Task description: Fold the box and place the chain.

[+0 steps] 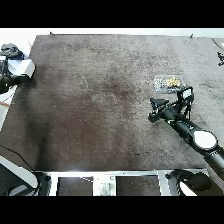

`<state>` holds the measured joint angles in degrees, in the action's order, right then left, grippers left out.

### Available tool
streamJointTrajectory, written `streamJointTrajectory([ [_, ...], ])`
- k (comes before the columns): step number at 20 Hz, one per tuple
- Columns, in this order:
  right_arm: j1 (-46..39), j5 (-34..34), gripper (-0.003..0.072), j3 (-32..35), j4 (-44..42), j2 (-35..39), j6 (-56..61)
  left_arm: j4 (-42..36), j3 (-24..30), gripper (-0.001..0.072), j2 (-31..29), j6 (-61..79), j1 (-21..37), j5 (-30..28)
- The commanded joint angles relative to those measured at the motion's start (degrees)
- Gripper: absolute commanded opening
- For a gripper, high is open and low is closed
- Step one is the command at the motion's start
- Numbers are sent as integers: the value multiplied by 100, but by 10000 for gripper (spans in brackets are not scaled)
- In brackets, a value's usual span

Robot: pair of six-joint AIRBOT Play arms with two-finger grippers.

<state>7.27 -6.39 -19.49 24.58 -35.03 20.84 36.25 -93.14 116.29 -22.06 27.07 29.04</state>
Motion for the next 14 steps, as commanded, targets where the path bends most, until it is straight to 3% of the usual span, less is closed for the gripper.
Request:
streamJointTrajectory([
  [1, 4, 0, -16, 4, -2, 4, 4, -39, 0, 360, 72, 160, 4, 9],
  [2, 4, 0, -16, 4, -2, 4, 2, -98, 0, 720, 72, 155, 4, -96],
  [4, 4, 0, -16, 4, 0, 4, 0, -114, -13, 712, 31, 138, 4, -122],
  [7, 4, 4, -16, 4, 2, 4, 0, -111, -350, 712, 31, 105, 4, 481],
  [11, 4, 44, -16, 4, 2, 4, 0, -11, -1226, 712, 24, -297, 7, 1436],
  [14, 4, 42, -16, 4, 2, 4, 0, 131, -1762, 713, -243, -647, 7, 1593],
])
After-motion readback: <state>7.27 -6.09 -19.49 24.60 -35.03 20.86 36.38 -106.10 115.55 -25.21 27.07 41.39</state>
